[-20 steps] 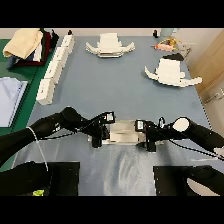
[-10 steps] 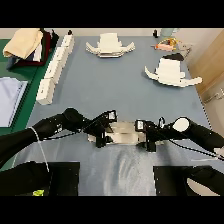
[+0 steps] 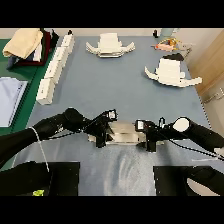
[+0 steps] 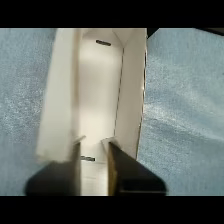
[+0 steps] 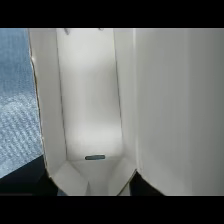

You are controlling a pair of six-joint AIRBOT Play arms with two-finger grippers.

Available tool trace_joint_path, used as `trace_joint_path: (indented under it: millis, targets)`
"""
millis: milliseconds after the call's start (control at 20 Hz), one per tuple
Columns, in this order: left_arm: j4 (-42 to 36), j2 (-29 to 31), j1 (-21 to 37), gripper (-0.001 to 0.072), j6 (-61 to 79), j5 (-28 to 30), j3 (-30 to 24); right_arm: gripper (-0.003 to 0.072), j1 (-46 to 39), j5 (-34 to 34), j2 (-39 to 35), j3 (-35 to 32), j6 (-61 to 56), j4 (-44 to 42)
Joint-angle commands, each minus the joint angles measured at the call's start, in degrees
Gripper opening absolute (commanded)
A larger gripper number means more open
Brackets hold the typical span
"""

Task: Fold the box.

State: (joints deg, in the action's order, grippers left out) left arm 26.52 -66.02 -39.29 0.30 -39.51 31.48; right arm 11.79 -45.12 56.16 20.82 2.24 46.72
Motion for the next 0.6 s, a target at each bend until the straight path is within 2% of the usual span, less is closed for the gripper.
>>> trace_joint_path:
  millis: [0,100,250,400,550]
  targets:
    - [8.4,2.7,0.1,0.0013,-12.9,-0.1,0.0,0.05,0.0,0.0,0.0,0.1,0.0,0.0]
    - [17.0,6.6,0.1,0.0013,-26.8,-1.5,0.2,0.05,0.0,0.0,0.0,0.1,0.0,0.0]
    - [32.4,14.9,0.1,0.0012,-48.2,-9.1,2.3,0.05,0.0,0.0,0.0,0.1,0.0,0.0]
    - [48.0,24.0,1.1,0.0013,-76.7,-15.7,4.0,0.05,0.0,0.0,0.0,0.1,0.0,0.0]
    - [50.1,28.2,8.6,0.0013,-92.5,-24.7,4.0,0.0501,0.0,0.0,0.0,0.1,0.0,0.0]
